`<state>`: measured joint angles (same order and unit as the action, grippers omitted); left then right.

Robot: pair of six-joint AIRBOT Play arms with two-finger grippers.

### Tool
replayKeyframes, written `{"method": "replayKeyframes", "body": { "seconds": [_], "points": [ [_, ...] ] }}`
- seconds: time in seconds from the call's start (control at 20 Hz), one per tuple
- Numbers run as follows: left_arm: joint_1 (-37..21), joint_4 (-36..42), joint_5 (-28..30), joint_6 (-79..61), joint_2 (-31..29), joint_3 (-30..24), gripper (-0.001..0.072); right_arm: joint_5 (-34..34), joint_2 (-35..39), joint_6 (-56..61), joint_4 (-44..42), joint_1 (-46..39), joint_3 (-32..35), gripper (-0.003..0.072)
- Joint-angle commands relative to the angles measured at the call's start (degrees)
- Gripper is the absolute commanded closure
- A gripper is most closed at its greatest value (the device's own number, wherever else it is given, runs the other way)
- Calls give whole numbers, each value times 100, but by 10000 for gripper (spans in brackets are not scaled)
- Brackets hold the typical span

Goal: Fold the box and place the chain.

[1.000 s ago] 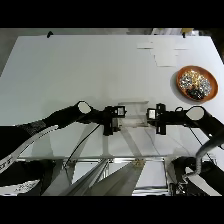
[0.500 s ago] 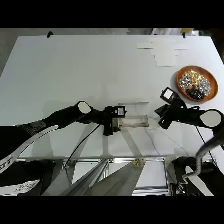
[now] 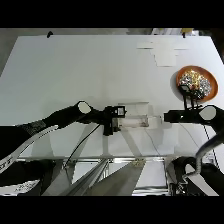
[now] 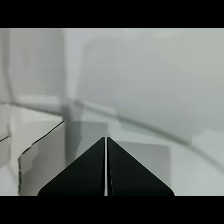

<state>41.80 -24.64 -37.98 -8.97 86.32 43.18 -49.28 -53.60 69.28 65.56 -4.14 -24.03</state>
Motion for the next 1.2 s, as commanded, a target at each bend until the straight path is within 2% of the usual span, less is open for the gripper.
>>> {"method": "replayKeyframes", "body": {
  "seconds": [0.0, 0.25, 0.35, 0.45, 0.6, 0.65, 0.75, 1.05, 1.15],
  "points": [
    [0, -2, 0, -2, -4, -2, 439, -411, -549, -35, -881, 81, 7, 670],
    [0, -2, 2, -2, -4, -2, 439, -343, -809, -81, -970, 275, 11, 670],
    [0, -2, 0, -2, -4, -2, 439, -424, -780, -391, -1281, 275, 11, 670],
    [0, -2, 2, -2, -2, -2, 439, -490, -671, -654, -1596, 275, 11, 670],
    [0, -2, 0, -2, -4, -2, 439, -612, -258, -833, -1626, 275, 11, 668],
    [0, -2, 0, -2, -2, -2, 439, -649, -125, -831, -1633, 275, 11, 654],
    [0, -2, 0, -2, -4, -2, 439, -737, 70, -828, -1655, 275, 11, 458],
    [0, -2, 2, -2, -2, -2, 439, -1021, 129, -833, -1832, 275, 11, 443],
    [0, -2, 0, -2, -2, -2, 439, -1097, 153, -833, -1832, 275, 11, 415]
  ]
}}
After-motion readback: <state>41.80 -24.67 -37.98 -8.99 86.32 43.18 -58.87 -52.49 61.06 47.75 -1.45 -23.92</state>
